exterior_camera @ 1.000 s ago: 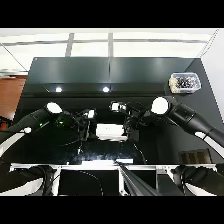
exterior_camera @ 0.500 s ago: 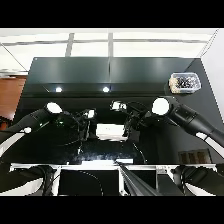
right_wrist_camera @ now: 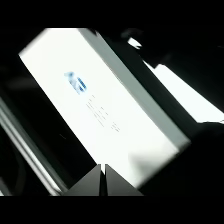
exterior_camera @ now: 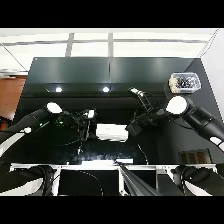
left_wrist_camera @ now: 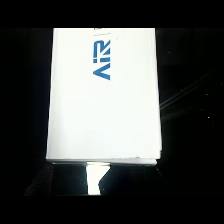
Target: Fold the box and place the chain.
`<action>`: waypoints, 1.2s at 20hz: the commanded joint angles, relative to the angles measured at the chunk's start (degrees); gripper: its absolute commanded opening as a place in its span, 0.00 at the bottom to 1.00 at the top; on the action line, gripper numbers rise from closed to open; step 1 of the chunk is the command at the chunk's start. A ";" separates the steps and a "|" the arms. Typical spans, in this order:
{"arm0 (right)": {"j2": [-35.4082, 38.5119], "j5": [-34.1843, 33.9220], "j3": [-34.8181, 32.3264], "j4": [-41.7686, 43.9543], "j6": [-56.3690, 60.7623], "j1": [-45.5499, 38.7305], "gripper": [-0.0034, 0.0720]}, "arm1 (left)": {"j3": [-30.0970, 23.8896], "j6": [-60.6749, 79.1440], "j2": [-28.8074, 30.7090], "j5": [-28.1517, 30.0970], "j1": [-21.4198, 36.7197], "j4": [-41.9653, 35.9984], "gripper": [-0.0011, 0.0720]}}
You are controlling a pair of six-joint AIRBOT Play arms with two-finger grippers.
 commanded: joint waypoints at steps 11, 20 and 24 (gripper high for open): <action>-13.27 -6.51 -4.57 19.65 4.81 1.40 0.09 | -0.02 0.02 -0.04 0.02 -0.04 0.02 0.52; -12.81 -4.37 -3.93 16.20 1.92 0.96 0.09 | -0.02 0.00 -0.04 0.02 -0.04 0.00 0.52; -7.87 5.49 1.90 11.93 0.48 -5.42 0.10 | -0.02 -3.23 0.20 -0.28 0.37 1.01 0.54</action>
